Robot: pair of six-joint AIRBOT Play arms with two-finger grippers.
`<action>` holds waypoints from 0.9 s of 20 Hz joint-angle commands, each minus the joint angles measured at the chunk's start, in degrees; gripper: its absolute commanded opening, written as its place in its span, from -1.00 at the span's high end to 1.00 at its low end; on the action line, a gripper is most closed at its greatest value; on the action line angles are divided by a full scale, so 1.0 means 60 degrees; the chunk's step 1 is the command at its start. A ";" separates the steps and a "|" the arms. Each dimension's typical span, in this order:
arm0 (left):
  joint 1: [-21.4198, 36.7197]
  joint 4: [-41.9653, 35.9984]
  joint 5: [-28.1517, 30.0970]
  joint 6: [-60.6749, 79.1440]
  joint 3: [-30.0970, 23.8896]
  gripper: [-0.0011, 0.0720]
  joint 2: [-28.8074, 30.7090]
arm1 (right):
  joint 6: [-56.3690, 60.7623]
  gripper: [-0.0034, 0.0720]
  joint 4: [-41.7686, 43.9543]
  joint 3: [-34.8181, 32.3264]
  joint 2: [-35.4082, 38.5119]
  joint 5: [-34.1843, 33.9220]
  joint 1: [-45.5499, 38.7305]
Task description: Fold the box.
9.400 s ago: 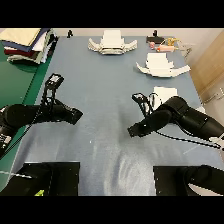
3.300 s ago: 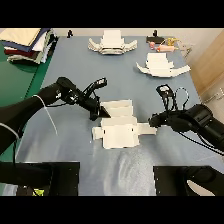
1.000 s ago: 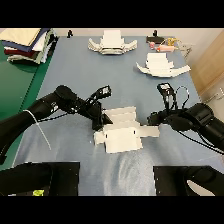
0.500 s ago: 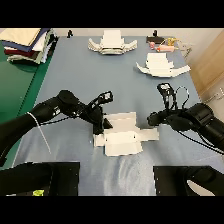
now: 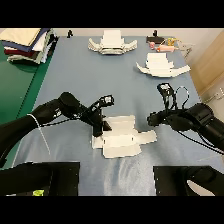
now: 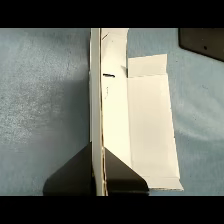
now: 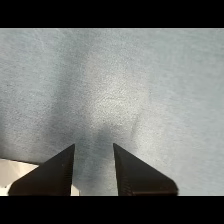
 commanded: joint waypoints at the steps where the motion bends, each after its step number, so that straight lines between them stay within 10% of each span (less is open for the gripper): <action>1: -0.0208 0.0415 0.0011 -0.0219 -0.0007 0.94 -0.0004 | 0.0000 -0.09 0.0080 0.0007 0.0000 0.0004 0.0004; 10: -0.0229 0.0561 -0.0011 -0.0251 -0.0011 0.93 -0.0004 | -0.0004 -0.05 0.0353 0.0007 0.0004 -0.0015 0.0004; 11: -0.0229 0.0557 -0.0015 -0.0251 -0.0011 0.93 0.0000 | -0.0004 0.04 0.0528 0.0007 0.0011 -0.0069 0.0004; 13: -0.0222 0.0557 -0.0015 -0.0251 -0.0011 0.93 0.0000 | -0.0127 0.90 0.0987 0.0022 0.0011 -0.0390 0.0004; 18: -0.0222 0.0546 -0.0011 -0.0248 -0.0007 0.93 0.0000 | -0.2142 0.90 0.3009 0.0040 0.0306 -0.1373 0.0237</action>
